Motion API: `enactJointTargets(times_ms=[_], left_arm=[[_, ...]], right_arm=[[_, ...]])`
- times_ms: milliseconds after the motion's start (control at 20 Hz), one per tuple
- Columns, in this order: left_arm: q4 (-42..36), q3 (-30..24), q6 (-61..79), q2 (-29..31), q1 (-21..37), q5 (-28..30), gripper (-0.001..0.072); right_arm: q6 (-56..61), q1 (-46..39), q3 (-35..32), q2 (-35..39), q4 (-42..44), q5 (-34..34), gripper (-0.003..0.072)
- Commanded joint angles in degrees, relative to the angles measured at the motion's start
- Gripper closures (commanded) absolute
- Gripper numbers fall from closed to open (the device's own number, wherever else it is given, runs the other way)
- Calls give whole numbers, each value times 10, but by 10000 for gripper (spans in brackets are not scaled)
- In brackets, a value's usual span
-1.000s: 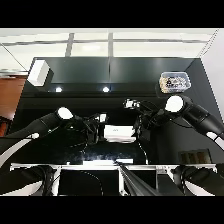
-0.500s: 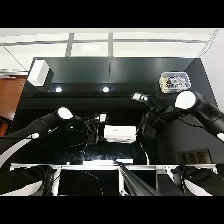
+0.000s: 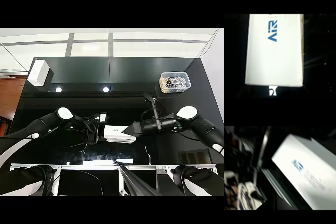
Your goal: Fold the box and place the chain.
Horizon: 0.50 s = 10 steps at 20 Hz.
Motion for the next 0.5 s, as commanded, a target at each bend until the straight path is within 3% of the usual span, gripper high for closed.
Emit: enactJointTargets(times_ms=[0, 450], left_arm=[[0, 0, 0, 0, 0, 0, 413], [0, 0, 0, 0, 0, 2, 412]], right_arm=[[35, 54, -19, 0, 84, -139, 674], [91, 86, -22, -51, -5, -167, 674]])
